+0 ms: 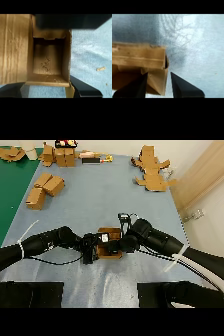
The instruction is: Fold the box.
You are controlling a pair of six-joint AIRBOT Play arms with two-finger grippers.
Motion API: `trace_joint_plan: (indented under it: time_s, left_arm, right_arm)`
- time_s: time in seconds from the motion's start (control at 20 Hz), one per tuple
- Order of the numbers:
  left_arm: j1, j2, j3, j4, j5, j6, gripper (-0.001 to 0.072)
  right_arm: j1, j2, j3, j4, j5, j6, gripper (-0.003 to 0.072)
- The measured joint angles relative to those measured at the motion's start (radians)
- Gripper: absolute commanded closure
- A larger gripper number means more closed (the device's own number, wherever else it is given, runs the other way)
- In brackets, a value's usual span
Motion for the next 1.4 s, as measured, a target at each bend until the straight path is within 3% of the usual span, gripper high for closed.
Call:
trace_joint_plan:
  time_s: [0.3, 0.55, 0.7, 1.0, 1.15, 1.25, 1.3, 1.4]
  left_arm:
    - [0.000, 0.000, 0.000, 0.000, 0.000, 0.000, 0.0166]
    - [0.000, 0.000, 0.000, 0.000, 0.000, 0.000, 0.0166]
    - [0.000, 0.000, 0.000, 0.000, 0.000, 0.000, 0.0166]
    - [0.000, 0.000, 0.000, 0.000, -0.002, -0.002, 0.0166]
    - [-0.001, 0.000, 0.000, -0.001, -0.002, -0.002, 0.0166]
    - [-0.002, 0.000, 0.000, -0.001, 0.000, 0.002, 0.0166]
    - [-0.001, 0.000, 0.000, 0.000, -0.001, 0.002, 0.0166]
    - [-0.001, 0.000, 0.000, 0.000, 0.000, 0.001, 0.0166]
  right_arm:
    - [0.029, -0.095, 0.055, -0.004, -0.050, 0.055, 0.0275]
    - [0.035, -0.133, 0.062, -0.005, -0.076, 0.072, 0.0412]
    - [0.035, -0.140, 0.063, -0.009, -0.103, 0.075, 0.0538]
    - [0.036, -0.143, 0.065, -0.021, -0.132, 0.080, 0.0681]
    - [0.036, -0.143, 0.065, -0.029, -0.137, 0.074, 0.0675]
    - [0.037, -0.144, 0.064, -0.038, -0.151, 0.067, 0.0387]
    - [0.037, -0.145, 0.063, -0.043, -0.161, 0.064, 0.0348]
    - [0.036, -0.143, 0.064, -0.046, -0.167, 0.061, 0.0348]
